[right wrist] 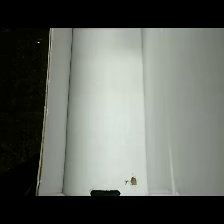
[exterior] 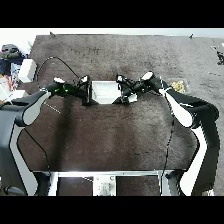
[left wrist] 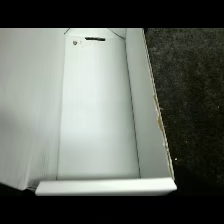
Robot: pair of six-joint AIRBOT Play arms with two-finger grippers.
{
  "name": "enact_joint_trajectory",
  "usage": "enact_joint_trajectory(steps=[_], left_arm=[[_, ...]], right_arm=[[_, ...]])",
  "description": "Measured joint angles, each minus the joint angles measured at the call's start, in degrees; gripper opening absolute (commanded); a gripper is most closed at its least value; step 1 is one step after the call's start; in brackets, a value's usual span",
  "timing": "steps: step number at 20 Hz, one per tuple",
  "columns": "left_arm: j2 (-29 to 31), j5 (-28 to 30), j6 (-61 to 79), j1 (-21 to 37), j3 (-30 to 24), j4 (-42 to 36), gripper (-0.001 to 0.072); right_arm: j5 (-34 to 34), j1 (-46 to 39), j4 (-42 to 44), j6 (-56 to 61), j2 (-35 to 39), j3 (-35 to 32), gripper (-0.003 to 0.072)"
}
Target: Fold the box and place the chain.
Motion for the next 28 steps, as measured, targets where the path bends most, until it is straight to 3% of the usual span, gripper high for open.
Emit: enact_joint_trajectory(steps=[3, 4, 5, 6, 28], left_arm=[[0.0, 0.2, 0.0, -0.1, 0.0, -0.2, 0.0612], [0.0, 0.1, -0.1, -0.2, 0.0, -0.2, 0.0387], [0.0, 0.1, -0.2, -0.2, 0.0, -0.2, 0.025], [0.0, 0.1, -0.2, -0.2, 0.0, -0.1, 0.023], [0.0, 1.0, -1.7, -0.2, 0.0, 0.2, 0.023]], right_arm=[[0.0, 0.0, 0.0, 0.0, 0.0, 0.0, 0.0459], [0.0, 0.0, 0.0, 0.1, 0.0, 0.0, 0.0459], [0.0, 0.0, 0.0, 0.2, 0.0, 0.0, 0.0458], [0.0, 0.0, 0.0, 0.2, 0.0, 0.0, 0.0459], [0.0, 0.0, 0.0, 0.1, 0.0, 0.0, 0.0459]])
